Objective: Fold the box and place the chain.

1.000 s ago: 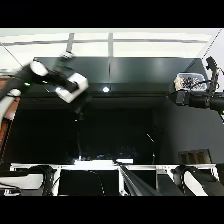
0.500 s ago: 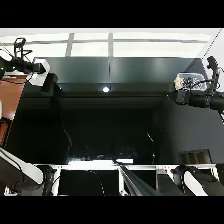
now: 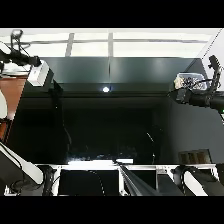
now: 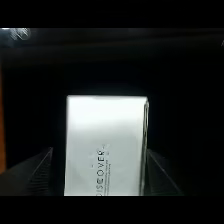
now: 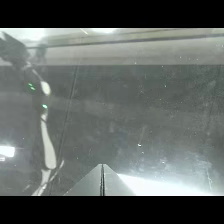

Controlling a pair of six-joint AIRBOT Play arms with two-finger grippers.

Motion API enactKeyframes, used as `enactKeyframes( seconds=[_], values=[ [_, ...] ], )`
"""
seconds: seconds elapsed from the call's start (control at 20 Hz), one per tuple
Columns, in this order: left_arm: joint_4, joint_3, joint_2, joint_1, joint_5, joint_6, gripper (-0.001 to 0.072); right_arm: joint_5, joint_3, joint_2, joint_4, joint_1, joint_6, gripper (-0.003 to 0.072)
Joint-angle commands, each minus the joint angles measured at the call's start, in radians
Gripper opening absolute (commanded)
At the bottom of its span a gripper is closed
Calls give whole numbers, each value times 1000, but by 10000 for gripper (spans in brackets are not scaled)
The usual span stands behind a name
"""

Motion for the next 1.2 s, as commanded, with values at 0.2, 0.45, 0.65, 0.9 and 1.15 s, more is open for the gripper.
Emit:
enactKeyframes(
  seconds=[0.2,0.45,0.65,0.9,1.15],
  values=[
    [-188,-124,262,-43,-406,-213,25,64,1,6,-27,0,-2,14],
    [-208,-710,790,-230,-83,-127,26,-2,-32,128,-251,6,35,13],
    [-174,-1324,1240,-396,241,-117,26,-351,-227,247,-254,49,-126,14],
    [-171,-1656,1527,-435,364,-127,27,-411,-320,238,-251,51,-129,15],
    [-161,-1661,1568,-435,363,-125,28,-411,-320,238,-251,51,-129,15]
  ],
)
